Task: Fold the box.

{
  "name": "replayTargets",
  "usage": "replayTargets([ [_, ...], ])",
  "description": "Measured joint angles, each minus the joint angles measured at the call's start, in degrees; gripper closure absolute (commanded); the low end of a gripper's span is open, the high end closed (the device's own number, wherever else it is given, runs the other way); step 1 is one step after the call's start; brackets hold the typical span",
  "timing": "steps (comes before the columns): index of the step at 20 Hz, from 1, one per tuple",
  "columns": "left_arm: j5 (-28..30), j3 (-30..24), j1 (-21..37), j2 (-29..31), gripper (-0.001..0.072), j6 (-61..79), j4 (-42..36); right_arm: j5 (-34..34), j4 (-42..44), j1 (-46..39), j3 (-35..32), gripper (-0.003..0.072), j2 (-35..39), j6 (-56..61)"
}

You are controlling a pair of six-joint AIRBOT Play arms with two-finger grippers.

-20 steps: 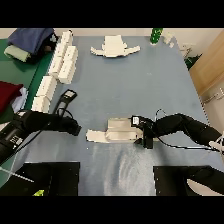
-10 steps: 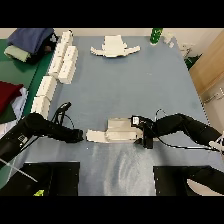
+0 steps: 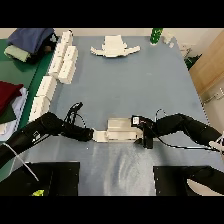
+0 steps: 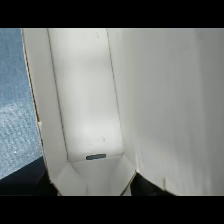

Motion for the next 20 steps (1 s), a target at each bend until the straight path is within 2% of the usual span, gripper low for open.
replayTargets([
  [8, 0.3, 0.8, -0.6, -0.3, 0.0698, 3.8, -3.5, 0.0, 0.0, 0.0, 0.0, 0.0179, 0.0, 0.0],
  [16, 1.5, 0.8, -0.6, -1.5, 0.0698, -2.2, 4.4, 0.0, 0.0, 0.0, 0.0, 0.0179, 0.0, 0.0],
  [20, 2.4, 0.8, -0.7, -5.2, 0.0697, 1.2, 0.0, 0.0, 0.0, 0.0, 0.0, 0.0179, 0.0, 0.0],
])
